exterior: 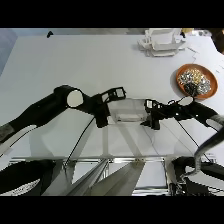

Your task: Fold the box and place the chain.

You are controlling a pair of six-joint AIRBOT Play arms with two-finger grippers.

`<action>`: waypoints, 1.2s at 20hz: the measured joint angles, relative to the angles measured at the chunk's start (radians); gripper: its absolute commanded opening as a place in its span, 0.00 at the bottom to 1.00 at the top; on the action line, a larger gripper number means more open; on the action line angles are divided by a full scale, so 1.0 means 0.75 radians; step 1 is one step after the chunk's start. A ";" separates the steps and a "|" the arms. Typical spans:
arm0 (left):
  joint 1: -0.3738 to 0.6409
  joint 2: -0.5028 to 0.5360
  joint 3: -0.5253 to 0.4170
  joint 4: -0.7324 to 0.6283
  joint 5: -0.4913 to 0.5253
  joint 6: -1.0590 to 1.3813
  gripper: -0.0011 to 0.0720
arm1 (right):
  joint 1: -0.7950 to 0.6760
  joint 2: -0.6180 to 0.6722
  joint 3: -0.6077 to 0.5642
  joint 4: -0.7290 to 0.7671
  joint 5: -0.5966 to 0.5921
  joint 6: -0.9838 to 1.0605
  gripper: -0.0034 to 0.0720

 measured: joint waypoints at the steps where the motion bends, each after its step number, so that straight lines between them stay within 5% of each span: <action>1: 0.025 0.012 0.000 0.017 -0.026 -0.126 0.02 | 0.000 0.000 0.000 0.000 0.000 0.000 0.55; 9: 0.151 -0.132 -0.001 0.045 -0.087 -0.758 0.02 | 0.000 0.000 0.000 0.000 0.000 -0.001 0.55; 24: 0.152 -0.365 0.000 -0.156 -0.051 -0.927 0.03 | 0.000 0.000 0.000 0.000 0.000 -0.001 0.55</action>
